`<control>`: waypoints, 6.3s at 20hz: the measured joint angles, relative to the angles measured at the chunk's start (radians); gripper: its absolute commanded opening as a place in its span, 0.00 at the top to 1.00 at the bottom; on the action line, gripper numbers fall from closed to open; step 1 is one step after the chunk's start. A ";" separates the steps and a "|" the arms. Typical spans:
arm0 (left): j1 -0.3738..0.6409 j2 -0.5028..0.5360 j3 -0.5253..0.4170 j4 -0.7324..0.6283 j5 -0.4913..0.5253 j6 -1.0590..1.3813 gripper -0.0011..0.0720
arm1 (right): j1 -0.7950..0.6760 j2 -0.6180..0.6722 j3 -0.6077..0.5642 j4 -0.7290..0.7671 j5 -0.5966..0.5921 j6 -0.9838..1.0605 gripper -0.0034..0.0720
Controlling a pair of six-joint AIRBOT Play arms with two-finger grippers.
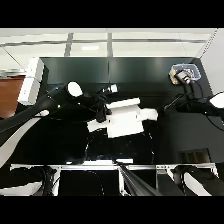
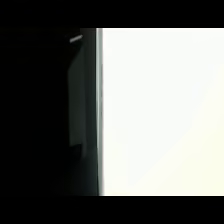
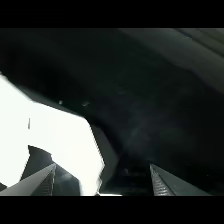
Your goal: Fold the box and place the chain.
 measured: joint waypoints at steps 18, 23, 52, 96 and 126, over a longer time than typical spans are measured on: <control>-0.006 -0.090 -0.004 0.004 -0.023 0.153 0.95 | 0.412 -0.060 -0.147 0.027 -0.047 -0.544 0.07; -0.006 -0.090 -0.004 0.004 -0.025 0.153 0.95 | 0.459 -0.090 -0.148 0.005 -0.047 -0.596 0.07; -0.006 -0.090 -0.004 0.005 -0.022 0.153 0.95 | 0.480 -0.118 -0.198 0.040 -0.200 -0.653 0.07; -0.006 -0.090 -0.003 0.005 -0.024 0.154 0.95 | 0.321 -0.200 -0.137 0.374 -0.160 -0.798 0.07; -0.006 -0.090 -0.004 0.004 -0.023 0.153 0.95 | 0.336 -0.314 -0.135 0.248 -0.182 -0.833 0.07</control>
